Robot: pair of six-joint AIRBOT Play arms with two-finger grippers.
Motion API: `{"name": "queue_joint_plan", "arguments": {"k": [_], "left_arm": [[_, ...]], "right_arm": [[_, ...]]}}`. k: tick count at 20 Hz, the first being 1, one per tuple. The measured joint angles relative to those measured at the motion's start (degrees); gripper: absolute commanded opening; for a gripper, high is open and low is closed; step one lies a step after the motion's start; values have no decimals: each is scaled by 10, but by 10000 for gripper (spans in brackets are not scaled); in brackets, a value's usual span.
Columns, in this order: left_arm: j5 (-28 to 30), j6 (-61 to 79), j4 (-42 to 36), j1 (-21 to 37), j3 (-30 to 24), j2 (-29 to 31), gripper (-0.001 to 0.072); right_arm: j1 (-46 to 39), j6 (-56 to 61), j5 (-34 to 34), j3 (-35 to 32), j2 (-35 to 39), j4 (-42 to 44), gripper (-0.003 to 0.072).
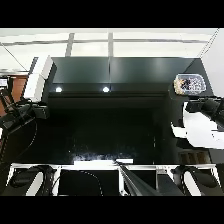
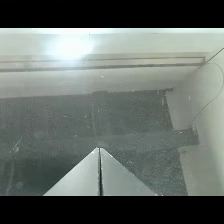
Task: Fold the box and place the chain.
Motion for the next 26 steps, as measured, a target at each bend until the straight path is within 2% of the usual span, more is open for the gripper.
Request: {"name": "queue_joint_plan", "arguments": {"k": [14, 19, 22, 23, 24, 25, 26], "left_arm": [[0, 0, -3, 0, 0, 0, 28], [41, -2, -12, 0, 0, 0, 28], [74, -3, -17, 0, -1, -4, 35], [83, -5, -23, 0, -1, -9, 209], [91, -6, -29, 0, -1, -14, 588], [99, -6, -35, 0, -1, -21, 709], [104, -8, -40, 0, -1, -30, 710]], "right_arm": [[0, 0, 0, 0, 0, 0, 12], [0, 0, -3, 0, 0, 7, 12], [-1, 0, -64, 0, -1, 14, 14], [-5, 0, -101, 0, -5, 10, 186], [-16, 3, -139, 0, -12, 9, 585], [-35, 12, -172, 1, -25, 4, 720], [-60, 23, -194, 4, -42, 3, 720]]}}
